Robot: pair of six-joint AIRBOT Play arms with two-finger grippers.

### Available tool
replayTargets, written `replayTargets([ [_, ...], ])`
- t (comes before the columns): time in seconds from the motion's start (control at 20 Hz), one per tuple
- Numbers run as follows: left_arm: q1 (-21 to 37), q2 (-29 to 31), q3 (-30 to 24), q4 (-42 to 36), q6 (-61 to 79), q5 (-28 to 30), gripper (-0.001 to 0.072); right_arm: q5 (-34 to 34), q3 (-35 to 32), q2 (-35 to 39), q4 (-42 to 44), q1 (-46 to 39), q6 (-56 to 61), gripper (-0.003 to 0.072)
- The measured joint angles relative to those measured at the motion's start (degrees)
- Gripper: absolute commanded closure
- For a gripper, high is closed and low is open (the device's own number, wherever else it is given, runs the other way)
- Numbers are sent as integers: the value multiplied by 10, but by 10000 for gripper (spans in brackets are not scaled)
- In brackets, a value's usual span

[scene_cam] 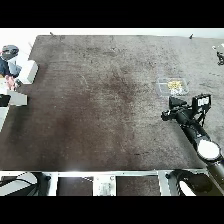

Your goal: Fold the box and place the chain.

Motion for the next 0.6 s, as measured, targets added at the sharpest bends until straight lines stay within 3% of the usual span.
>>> replayTargets([
  [0.35, -1, -22, -2, 157, -85, -22, 703, 0, 0, 0, 0, 0, 0, 672],
  [0.6, -1, -23, -2, 208, -125, -35, 703, 0, 0, 0, 0, 0, 0, 673],
])
